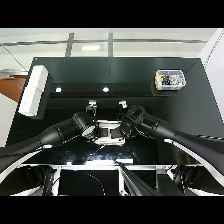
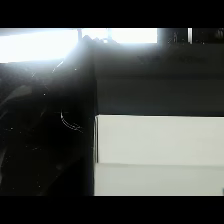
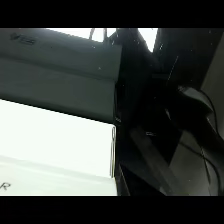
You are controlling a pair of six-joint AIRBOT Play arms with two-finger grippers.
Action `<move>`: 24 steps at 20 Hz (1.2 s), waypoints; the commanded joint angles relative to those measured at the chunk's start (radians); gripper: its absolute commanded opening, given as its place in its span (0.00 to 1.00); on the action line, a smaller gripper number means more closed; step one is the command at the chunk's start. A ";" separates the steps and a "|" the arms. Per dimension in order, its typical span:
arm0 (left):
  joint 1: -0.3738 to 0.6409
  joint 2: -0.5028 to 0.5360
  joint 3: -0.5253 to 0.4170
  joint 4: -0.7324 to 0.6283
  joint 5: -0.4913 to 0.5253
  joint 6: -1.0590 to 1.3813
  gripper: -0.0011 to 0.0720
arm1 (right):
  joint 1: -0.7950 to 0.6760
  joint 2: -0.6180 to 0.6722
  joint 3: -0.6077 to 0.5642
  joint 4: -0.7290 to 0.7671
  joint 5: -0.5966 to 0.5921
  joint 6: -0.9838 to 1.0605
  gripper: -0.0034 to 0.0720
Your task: Fold the box and place the chain.
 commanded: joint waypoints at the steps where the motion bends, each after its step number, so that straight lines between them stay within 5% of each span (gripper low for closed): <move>1: 0.000 0.000 0.000 0.000 -0.002 0.000 0.06 | 0.001 -0.011 0.003 -0.006 -0.003 0.029 0.41; 24: 0.000 0.000 0.000 -0.001 -0.004 0.000 0.06 | 0.000 -0.058 0.003 -0.010 0.035 0.142 0.35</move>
